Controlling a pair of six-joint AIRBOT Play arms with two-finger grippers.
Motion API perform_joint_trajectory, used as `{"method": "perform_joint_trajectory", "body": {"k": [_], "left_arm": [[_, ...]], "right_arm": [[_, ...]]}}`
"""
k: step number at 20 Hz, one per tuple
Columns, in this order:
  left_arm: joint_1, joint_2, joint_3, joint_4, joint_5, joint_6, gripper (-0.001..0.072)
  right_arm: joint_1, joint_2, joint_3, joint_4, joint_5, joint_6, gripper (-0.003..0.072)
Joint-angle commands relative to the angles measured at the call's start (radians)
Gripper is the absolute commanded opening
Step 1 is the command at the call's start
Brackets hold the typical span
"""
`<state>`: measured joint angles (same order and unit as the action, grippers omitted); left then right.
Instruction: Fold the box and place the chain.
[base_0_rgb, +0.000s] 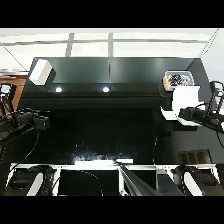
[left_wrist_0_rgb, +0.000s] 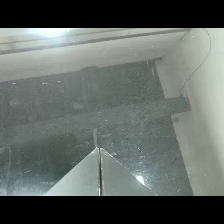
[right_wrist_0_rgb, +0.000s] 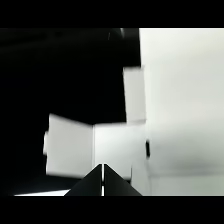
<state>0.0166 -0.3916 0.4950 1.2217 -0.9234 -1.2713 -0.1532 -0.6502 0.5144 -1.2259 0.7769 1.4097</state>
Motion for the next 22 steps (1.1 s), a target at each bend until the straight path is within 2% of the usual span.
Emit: {"method": "perform_joint_trajectory", "body": {"k": [1,3,5,6,7,9,11,13,15,17,18,19,20,21,22], "left_arm": [[0.0,0.001,-0.001,0.0,0.0,0.0,0.0028],[0.0,0.001,-0.001,-0.001,0.009,0.0,0.0029],[0.0,0.001,-0.001,0.0,0.068,0.0,0.0028],[-0.001,0.001,-0.001,-0.001,0.116,0.0,0.0029],[-0.001,0.001,-0.001,-0.008,0.167,0.0,0.0029],[0.0,0.001,-0.001,-0.008,0.25,0.0,0.0028],[-0.001,0.001,-0.001,-0.011,0.305,0.0,0.0028],[-0.001,0.0,-0.001,-0.028,0.318,0.0,0.0028],[-0.001,-0.011,-0.001,-0.029,0.312,0.0,0.0029],[-0.001,-0.026,-0.001,-0.031,0.3,0.0,0.0029],[-0.001,-0.034,-0.001,-0.038,0.295,0.0,0.0028],[-0.001,-0.041,-0.001,-0.065,0.294,0.0,0.0029],[-0.001,-0.05,-0.001,-0.083,0.294,0.0,0.0037],[-0.001,-0.058,-0.001,-0.092,0.294,0.0,0.0183],[-0.002,-0.067,-0.001,-0.101,0.294,0.0,0.0492]], "right_arm": [[-0.001,-0.001,0.0,0.008,-0.236,0.016,0.0003],[0.0,-0.002,0.0,0.045,-0.382,0.033,0.0003],[-0.035,-0.014,0.002,-0.044,-0.572,0.033,0.0006],[-0.097,-0.039,0.019,-0.054,-0.623,0.038,0.0011],[-0.196,-0.088,0.058,-0.053,-0.613,0.056,0.0011],[-0.419,-0.228,0.179,-0.053,-0.484,0.094,0.0011],[-0.616,-0.387,0.341,-0.054,-0.251,0.094,0.0011],[-0.765,-0.546,0.494,-0.059,-0.005,0.093,0.0011],[-0.863,-0.698,0.628,-0.055,0.205,0.094,0.0012],[-0.893,-0.831,0.74,-0.053,0.348,0.065,0.0019],[-0.892,-0.885,0.787,-0.021,0.403,0.005,0.0175],[-0.892,-0.939,0.831,0.056,0.466,-0.095,0.0421],[-0.888,-0.987,0.872,0.131,0.537,-0.175,0.0609],[-0.879,-1.025,0.904,0.174,0.604,-0.241,0.0629],[-0.859,-1.056,0.934,0.177,0.653,-0.292,0.063]]}}
